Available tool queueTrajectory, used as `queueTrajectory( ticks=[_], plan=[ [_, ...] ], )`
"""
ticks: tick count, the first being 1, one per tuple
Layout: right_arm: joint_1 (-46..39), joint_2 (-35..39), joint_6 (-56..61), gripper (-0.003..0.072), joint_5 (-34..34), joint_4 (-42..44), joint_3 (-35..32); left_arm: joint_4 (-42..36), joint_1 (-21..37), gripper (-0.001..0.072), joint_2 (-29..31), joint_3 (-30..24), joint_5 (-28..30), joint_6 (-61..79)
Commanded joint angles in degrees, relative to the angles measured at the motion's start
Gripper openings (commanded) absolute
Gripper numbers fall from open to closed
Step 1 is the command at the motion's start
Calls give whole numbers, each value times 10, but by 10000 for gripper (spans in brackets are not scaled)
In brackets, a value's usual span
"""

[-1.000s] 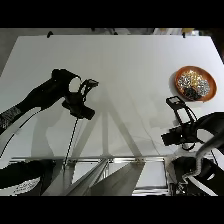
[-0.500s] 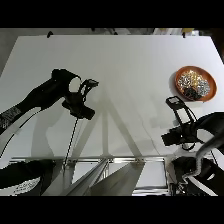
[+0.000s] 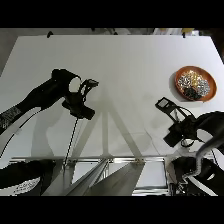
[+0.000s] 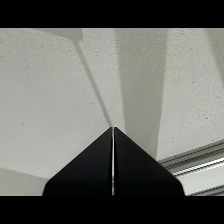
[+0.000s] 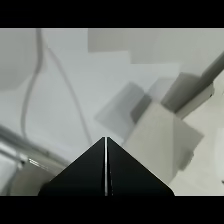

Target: Fold the box and place the chain.

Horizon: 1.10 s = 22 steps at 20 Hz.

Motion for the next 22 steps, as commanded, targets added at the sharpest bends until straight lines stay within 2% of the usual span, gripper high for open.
queueTrajectory(
  ticks=[1, 3, 5, 7, 11, 12, 14, 15, 17, 20, 22],
  plan=[
    [0, 0, 147, 12, -91, -59, 0, 0, 0, 10, 0, 0, 0, 0],
    [0, 0, 282, 12, -75, -207, 0, 0, 0, 10, 0, 0, 0, 0],
    [-17, 0, 315, 12, -32, -324, 0, 0, 0, 10, 0, 0, 0, 0],
    [-90, 0, 291, 10, -7, -344, 0, 0, 0, 10, 0, 0, 0, 0],
    [-301, -10, 161, 13, -15, -336, 0, 0, 0, 10, 0, 0, 0, 0],
    [-353, -16, 135, 65, -28, -333, 0, 0, 0, 10, 0, 0, 0, 0],
    [-452, -31, 69, 595, -57, -308, 0, 0, 0, 10, 0, 0, 0, 0],
    [-491, -43, 56, 606, -67, -299, 0, 0, 0, 10, 0, 0, 0, 0],
    [-542, -72, 55, 526, -83, -282, 0, 0, 0, 10, 0, 0, 0, 0],
    [-566, -128, 31, 512, -89, -283, 0, 0, 0, 10, 0, 0, 0, 0],
    [-567, -162, 30, 462, -99, -284, 0, 0, 0, 10, 0, 0, 0, 0]
  ],
)
